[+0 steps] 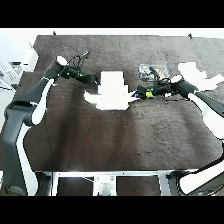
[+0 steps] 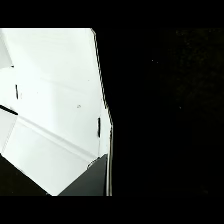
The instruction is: Fold the box and place the chain.
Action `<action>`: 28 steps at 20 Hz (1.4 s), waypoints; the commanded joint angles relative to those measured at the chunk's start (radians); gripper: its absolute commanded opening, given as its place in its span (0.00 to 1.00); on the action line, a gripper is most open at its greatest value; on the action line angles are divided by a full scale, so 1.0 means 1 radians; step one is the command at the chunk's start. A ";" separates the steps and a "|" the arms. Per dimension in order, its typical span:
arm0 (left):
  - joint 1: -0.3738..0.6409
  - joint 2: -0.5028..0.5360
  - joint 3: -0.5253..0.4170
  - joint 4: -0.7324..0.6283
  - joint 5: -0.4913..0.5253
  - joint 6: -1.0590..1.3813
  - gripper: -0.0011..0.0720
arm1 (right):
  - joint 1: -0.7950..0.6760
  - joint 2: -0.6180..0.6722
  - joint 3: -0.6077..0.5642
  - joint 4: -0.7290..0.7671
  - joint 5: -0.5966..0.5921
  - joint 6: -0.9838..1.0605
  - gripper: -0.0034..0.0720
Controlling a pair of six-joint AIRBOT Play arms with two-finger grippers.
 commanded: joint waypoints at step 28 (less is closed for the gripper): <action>-0.041 -0.066 0.001 -0.103 0.010 0.056 0.58 | 0.000 -0.001 0.001 0.000 0.005 0.000 0.06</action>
